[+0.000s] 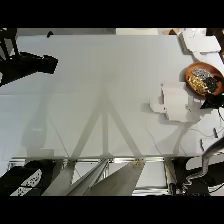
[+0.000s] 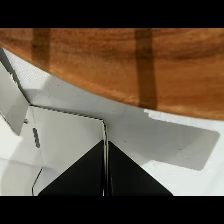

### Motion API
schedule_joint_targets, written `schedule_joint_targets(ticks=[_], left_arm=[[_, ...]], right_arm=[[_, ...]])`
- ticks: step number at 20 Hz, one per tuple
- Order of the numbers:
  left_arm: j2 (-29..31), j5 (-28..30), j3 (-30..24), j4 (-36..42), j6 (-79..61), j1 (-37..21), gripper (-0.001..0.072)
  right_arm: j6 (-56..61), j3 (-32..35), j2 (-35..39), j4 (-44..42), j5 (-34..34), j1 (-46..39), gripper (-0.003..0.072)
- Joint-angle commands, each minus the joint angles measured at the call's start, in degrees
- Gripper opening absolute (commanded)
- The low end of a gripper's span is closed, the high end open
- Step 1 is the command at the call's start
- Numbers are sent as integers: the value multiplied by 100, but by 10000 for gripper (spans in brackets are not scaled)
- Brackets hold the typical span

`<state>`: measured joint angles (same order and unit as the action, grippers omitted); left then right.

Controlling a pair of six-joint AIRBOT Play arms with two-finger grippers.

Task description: Fold the box and place the chain.

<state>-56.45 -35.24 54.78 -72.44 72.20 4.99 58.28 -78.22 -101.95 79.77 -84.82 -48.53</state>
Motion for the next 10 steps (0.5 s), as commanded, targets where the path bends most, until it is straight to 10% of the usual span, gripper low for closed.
schedule_joint_targets(ticks=[1,10], left_arm=[[-4,0,7,0,0,4,699],[-4,2,7,0,0,4,699]], right_arm=[[-350,-7,-2,144,-208,109,11],[-933,560,1069,-1478,210,361,6]])
